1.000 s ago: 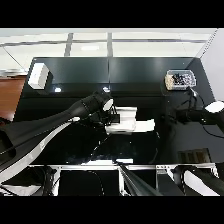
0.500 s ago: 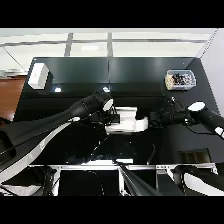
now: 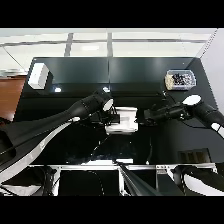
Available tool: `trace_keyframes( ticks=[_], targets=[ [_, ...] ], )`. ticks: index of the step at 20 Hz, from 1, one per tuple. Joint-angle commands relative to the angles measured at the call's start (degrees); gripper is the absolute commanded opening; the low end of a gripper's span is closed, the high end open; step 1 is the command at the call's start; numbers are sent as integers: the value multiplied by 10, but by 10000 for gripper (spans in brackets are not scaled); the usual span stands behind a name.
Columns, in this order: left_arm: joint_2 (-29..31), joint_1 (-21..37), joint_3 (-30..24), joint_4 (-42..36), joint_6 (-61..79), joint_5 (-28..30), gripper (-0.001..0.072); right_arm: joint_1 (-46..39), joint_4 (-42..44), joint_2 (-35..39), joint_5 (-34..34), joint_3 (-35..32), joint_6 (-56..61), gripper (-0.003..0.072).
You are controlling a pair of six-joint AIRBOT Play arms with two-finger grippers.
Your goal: Fold the box and place the chain.
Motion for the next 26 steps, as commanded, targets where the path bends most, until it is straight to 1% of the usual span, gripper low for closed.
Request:
trace_keyframes(
  ticks=[1,3,6,10,11,14,16,17,20,21,23,24,25,26],
  targets=[
    [0,0,0,0,0,0,29,51,-36,0,-28,18,48,338],
    [0,0,0,0,0,0,29,81,-105,0,-46,38,120,338],
    [0,0,0,0,0,0,29,123,-179,0,-71,63,189,337],
    [-1,0,0,0,0,0,29,188,-306,-8,-100,92,321,336],
    [-2,0,0,0,0,0,29,204,-334,-14,-102,99,354,294],
    [-3,0,0,0,0,0,29,258,-430,-47,-86,134,440,294],
    [-3,0,0,0,0,1,29,293,-508,-70,-52,166,529,294],
    [-3,0,0,0,0,3,29,306,-531,-79,-35,179,563,294],
    [-3,0,0,0,0,2,29,326,-542,-98,-24,189,608,286],
    [-3,0,0,0,0,2,29,329,-541,-102,-22,189,622,237],
    [-3,0,0,0,0,2,29,329,-541,-104,-22,189,638,236],
    [-3,0,0,0,0,2,29,329,-541,-104,-22,189,646,119],
    [-3,0,0,0,0,2,29,329,-541,-104,-22,189,648,18],
    [-3,0,0,0,0,2,29,329,-539,-104,-22,189,655,17]
  ],
)
